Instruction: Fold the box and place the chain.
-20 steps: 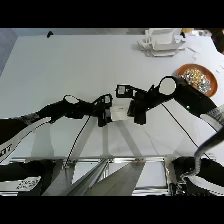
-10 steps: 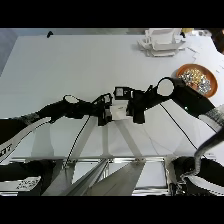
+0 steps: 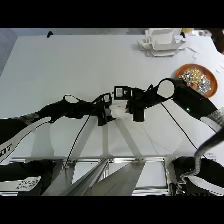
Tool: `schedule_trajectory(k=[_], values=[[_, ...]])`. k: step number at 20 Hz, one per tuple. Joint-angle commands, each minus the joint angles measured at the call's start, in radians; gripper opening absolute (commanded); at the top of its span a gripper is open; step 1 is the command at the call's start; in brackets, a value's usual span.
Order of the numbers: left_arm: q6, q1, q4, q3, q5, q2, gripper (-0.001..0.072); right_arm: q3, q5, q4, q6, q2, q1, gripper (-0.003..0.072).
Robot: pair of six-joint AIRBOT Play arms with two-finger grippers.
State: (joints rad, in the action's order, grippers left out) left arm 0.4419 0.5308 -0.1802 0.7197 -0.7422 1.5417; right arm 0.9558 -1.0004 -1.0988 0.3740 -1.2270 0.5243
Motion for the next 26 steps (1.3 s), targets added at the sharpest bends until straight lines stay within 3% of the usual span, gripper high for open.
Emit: schedule_trajectory(k=[1,11,21,25,26], values=[[-0.002,0.001,0.001,0.0,-0.003,-0.001,0.0252,0.0,0.001,0.008,-0.03,0.027,0.011,0.0195],[-0.002,0.001,0.001,0.0,-0.002,-0.001,0.0252,0.0,0.067,0.101,-0.145,0.02,0.01,0.0195],[-0.002,0.001,0.001,0.0,-0.003,-0.001,0.0252,0.0,0.036,0.127,-0.147,-0.063,0.011,0.0195],[-0.002,0.0,0.001,0.0,-0.003,-0.001,0.0252,0.0,0.058,0.104,-0.146,-0.063,0.011,0.0121],[-0.002,0.0,0.001,0.0,-0.003,-0.001,0.0252,0.0,0.06,0.095,-0.143,-0.063,0.011,0.0058]])
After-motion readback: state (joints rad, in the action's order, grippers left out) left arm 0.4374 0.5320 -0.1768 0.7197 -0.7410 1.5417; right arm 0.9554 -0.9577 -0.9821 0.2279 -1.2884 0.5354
